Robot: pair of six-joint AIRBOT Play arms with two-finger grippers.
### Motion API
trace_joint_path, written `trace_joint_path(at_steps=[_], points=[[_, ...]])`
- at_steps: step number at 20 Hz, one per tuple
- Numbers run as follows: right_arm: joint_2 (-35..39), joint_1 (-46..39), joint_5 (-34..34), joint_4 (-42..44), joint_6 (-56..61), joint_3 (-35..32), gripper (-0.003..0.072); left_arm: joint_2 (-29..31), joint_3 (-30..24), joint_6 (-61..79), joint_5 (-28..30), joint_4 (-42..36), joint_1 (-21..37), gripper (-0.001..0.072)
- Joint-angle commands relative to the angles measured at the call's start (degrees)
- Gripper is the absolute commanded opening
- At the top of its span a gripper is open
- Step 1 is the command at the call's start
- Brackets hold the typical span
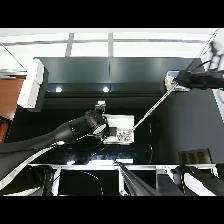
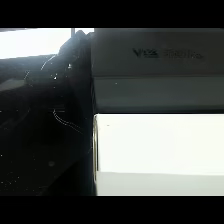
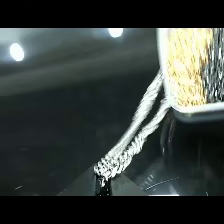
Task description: Fold the box and place the chain.
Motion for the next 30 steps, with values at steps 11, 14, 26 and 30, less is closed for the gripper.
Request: trace_joint_path(at_steps=[11,14,26,30], points=[[24.4,4.7,28.0,18.8,-6.0,0.3,0.0007,0.0,0.0,0.0,0.0,0.0,0.0,0.0029],[24.4,9.9,25.4,23.5,-6.1,0.3,0.0007,0.0,0.0,0.0,0.0,0.0,0.0,0.0029],[23.9,11.4,15.6,46.6,-7.7,3.7,0.0006,0.0,0.0,0.0,0.0,0.0,0.0,0.0030],[23.5,11.4,14.9,48.6,-7.9,3.7,0.0006,0.0,0.0,0.0,0.0,0.0,0.0,0.0030]])
